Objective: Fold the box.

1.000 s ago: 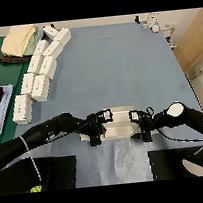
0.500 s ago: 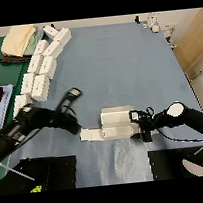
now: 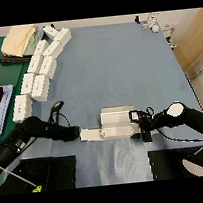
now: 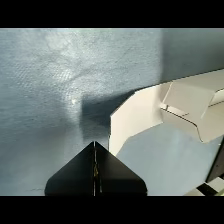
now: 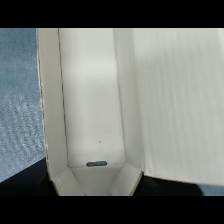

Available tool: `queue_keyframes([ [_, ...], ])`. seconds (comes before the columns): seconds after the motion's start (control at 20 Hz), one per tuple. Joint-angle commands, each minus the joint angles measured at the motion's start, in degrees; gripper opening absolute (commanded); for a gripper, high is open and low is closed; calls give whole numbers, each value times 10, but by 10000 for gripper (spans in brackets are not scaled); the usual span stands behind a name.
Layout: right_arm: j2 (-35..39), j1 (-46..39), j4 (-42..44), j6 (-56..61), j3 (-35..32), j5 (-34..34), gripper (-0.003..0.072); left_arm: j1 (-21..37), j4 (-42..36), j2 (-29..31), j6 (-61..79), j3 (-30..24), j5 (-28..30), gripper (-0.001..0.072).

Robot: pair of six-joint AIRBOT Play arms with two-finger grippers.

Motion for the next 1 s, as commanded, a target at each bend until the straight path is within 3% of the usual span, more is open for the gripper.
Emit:
queue_keyframes([
  [0.0,0,0,0,0,0,0,526,-44,-106,1,-3,-57,91,10],
  [0.25,0,0,0,0,0,0,525,-105,-144,0,-19,-55,186,10],
  [0.75,0,0,0,0,0,0,526,-171,-166,-28,-19,-54,227,10],
  [0.95,0,0,0,0,0,0,526,-190,-164,-28,-19,-26,234,12],
])
